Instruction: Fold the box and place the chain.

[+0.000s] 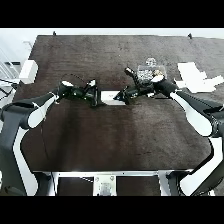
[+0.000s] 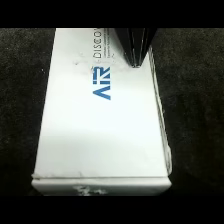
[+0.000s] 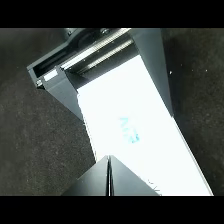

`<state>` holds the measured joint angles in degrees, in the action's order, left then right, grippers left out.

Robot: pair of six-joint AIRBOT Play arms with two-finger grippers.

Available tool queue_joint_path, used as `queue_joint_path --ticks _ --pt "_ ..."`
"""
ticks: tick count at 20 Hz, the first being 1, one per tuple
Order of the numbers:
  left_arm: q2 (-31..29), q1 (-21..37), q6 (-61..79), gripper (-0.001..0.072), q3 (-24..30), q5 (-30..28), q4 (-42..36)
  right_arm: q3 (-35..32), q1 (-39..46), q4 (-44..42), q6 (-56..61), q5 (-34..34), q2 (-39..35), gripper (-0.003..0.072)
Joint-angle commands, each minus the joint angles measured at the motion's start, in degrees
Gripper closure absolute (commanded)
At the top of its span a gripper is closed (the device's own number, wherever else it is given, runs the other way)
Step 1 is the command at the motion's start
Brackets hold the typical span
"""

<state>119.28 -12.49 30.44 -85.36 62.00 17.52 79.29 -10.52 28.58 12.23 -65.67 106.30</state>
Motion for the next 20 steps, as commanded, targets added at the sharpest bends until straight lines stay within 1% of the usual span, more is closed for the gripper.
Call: queue_joint_path --ticks 1,4,7,9,12,15,18,20 --pt "0.0 0.0 0.0 0.043 0.0 0.0 0.0 1.7 1.0 -2.2 0.3 -2.9 -4.7 0.0671" --pt "-0.2 0.0 0.0 0.043 0.0 0.0 -0.1 1.7 3.2 -8.3 -3.1 -2.7 -16.6 0.0671" --pt "-0.3 0.0 0.0 0.043 0.0 0.0 -0.4 0.8 6.6 -8.4 -0.2 -2.8 -28.5 0.0671" --pt "-0.3 0.0 0.0 0.043 0.0 0.0 -0.4 -2.0 8.9 -8.1 2.5 -2.8 -35.0 0.0671" --pt "-0.3 0.0 0.0 0.043 0.0 0.0 -0.4 -10.2 12.6 -7.8 2.8 -2.8 -43.2 0.0671" --pt "-0.3 0.0 0.0 0.043 0.0 0.0 -0.4 -21.5 16.3 -7.8 2.8 -2.0 -49.4 0.0671" --pt "-0.3 0.0 0.0 0.0431 0.0 0.1 -0.7 -31.9 18.4 -7.8 2.1 2.3 -53.1 0.0671" --pt "-1.2 0.4 -1.0 0.0436 0.0 0.8 -0.5 -35.0 19.3 -7.9 2.1 2.8 -53.7 0.0671"
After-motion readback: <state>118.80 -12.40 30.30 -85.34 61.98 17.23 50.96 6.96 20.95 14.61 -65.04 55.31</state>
